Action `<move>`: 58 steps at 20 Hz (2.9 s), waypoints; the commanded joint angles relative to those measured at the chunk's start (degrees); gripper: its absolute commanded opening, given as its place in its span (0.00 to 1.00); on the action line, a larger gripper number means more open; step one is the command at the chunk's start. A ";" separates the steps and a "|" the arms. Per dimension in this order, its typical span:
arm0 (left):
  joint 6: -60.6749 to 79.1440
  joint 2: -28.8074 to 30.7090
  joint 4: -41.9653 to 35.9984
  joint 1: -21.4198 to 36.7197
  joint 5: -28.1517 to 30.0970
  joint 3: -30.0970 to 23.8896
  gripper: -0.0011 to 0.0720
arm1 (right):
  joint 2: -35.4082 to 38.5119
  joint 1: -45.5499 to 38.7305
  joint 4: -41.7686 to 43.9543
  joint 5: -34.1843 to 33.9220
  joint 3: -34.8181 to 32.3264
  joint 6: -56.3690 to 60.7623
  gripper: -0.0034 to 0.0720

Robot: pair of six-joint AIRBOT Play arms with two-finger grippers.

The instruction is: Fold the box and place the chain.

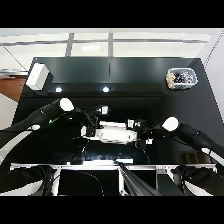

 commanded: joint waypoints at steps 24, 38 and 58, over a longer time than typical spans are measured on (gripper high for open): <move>-41.64 17.99 21.99 9.81 -11.82 0.55 0.86 | -2.34 1.31 0.63 -5.64 -0.33 -3.15 0.76; -21.57 17.35 -40.76 7.30 9.35 -14.34 0.05 | -2.34 1.31 0.63 -6.03 -0.33 -3.13 0.76; -37.48 8.35 1.97 12.96 -9.38 -0.57 0.98 | -2.34 1.33 0.66 -6.01 -0.33 -3.10 0.76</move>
